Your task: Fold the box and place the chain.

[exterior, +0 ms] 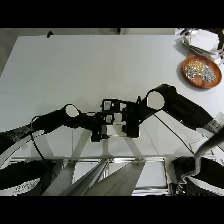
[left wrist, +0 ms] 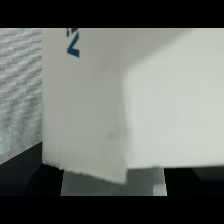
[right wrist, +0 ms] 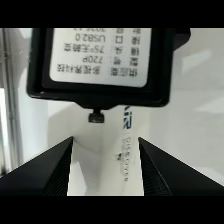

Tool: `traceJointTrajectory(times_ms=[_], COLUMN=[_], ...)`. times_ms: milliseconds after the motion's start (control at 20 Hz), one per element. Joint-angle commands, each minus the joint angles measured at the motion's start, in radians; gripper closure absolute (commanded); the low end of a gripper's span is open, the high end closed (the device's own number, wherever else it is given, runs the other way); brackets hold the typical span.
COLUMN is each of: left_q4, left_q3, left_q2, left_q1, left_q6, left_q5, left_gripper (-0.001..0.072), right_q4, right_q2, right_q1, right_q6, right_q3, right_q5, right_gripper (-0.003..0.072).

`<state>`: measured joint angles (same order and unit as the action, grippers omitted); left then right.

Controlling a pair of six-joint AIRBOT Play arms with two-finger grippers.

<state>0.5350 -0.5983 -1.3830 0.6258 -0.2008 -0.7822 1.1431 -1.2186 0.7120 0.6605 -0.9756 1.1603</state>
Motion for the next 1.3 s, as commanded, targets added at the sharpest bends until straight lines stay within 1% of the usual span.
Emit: traceJointTrajectory(times_ms=[0, 50, 200, 250, 450, 650, 900, 1050, 1150, 1250], left_q4=[0.000, 0.000, 0.000, 0.000, 0.000, 0.000, 0.000, 0.000, 0.000, 0.000], left_q3=[0.000, 0.000, 0.000, 0.000, 0.000, 0.000, 0.000, 0.000, 0.000, 0.000], left_q2=[0.001, 0.001, 0.001, 0.001, 0.001, 0.001, 0.001, 0.001, 0.001, 0.001], left_q1=[-0.001, -0.001, -0.001, -0.001, -0.001, -0.001, -0.001, -0.001, -0.001, -0.001], left_q6=[0.000, 0.000, 0.000, 0.000, 0.000, 0.000, 0.000, 0.000, 0.000, 0.000], left_q5=[0.000, 0.000, 0.000, 0.000, 0.000, 0.000, 0.000, 0.000, 0.000, 0.000], left_gripper=[0.0453, 0.0453, 0.0454, 0.0453, 0.0454, 0.0453, 0.0454, 0.0454, 0.0454, 0.0454], right_q4=[0.069, 0.083, 0.092, 0.091, 0.092, 0.087, 0.092, 0.093, 0.092, 0.092], right_q2=[0.001, 0.001, 0.001, 0.001, 0.001, 0.001, 0.004, 0.031, 0.065, 0.078], right_q1=[0.013, 0.017, 0.030, 0.032, 0.046, 0.062, 0.066, 0.066, 0.066, 0.073], right_q6=[0.039, 0.051, 0.067, 0.067, 0.072, 0.109, 0.129, 0.129, 0.129, 0.146], right_q3=[0.019, 0.027, 0.041, 0.041, 0.041, 0.043, 0.078, 0.078, 0.078, 0.081], right_q5=[-0.038, -0.039, -0.039, -0.043, -0.045, -0.042, -0.059, -0.089, -0.082, -0.072], right_gripper=[0.0230, 0.0233, 0.0292, 0.0296, 0.0374, 0.0375, 0.0377, 0.0375, 0.0368, 0.0333])
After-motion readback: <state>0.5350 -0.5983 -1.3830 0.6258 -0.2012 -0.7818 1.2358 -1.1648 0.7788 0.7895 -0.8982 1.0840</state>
